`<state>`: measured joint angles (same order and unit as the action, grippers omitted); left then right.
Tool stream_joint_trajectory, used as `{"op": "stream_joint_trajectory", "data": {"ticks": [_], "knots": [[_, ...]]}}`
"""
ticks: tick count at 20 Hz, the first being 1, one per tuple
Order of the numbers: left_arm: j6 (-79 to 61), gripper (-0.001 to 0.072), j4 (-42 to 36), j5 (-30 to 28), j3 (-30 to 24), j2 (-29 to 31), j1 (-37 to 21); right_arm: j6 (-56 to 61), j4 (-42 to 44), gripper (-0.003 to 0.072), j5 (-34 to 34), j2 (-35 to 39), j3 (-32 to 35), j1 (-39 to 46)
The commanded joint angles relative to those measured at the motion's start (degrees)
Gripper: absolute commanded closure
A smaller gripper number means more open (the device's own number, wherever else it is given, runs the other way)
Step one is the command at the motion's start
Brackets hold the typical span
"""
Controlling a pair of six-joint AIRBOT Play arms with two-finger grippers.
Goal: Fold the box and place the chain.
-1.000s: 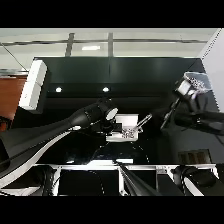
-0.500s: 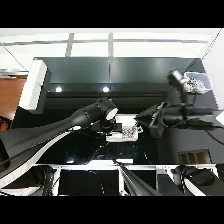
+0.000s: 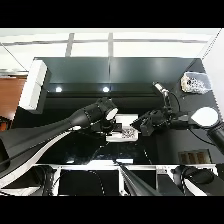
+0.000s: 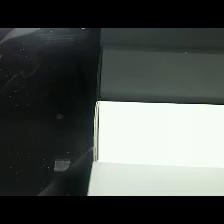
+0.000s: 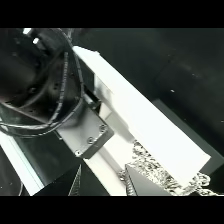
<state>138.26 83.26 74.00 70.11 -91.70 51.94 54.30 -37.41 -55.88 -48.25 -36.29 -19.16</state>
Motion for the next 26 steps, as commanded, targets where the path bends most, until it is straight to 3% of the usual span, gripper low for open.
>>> {"op": "stream_joint_trajectory", "data": {"ticks": [1, 5, 6, 7, 8, 11, 14, 24, 26], "knots": [[0.0, 0.0676, 0.0, 0.0, 0.0, 0.0, 0.0, 0.1, -2.8, 0.0349, 0.8, -0.2, 0.3, 4.1], [0.0, 0.0676, 0.0, 0.0, 0.0, 0.0, 0.0, -4.9, -13.3, 0.0348, 1.6, -0.2, 3.8, 9.8], [0.0, 0.0676, 0.0, 0.0, 0.0, 0.0, 0.0, -6.3, -13.8, 0.0269, 3.4, -0.2, 5.8, 9.7], [0.0, 0.0676, 0.0, 0.0, 0.0, 0.0, 0.0, -7.5, -13.5, -0.0011, 5.8, -0.2, 8.1, 9.6], [0.0, 0.0676, 0.0, 0.0, 0.0, 0.0, 0.0, -9.2, -13.8, -0.0034, 7.8, -0.2, 9.8, 9.2], [0.0, 0.0676, 0.0, 0.0, 0.0, 0.0, 0.0, -21.2, -13.7, -0.0034, 13.6, -0.2, 15.5, 7.6], [0.0, 0.0676, 0.0, 0.0, 0.0, 0.0, 0.0, -36.2, -13.4, -0.0034, 15.3, -0.2, 19.8, 4.6], [0.0, 0.0676, 0.0, 0.0, 0.0, 0.0, 0.0, -58.1, 4.4, -0.0034, 23.5, -8.4, 19.4, 3.0], [0.0, 0.0676, 0.0, 0.0, 0.0, 0.0, 0.0, -58.2, 4.6, 0.0144, 25.6, -8.6, 19.3, 3.0]]}}
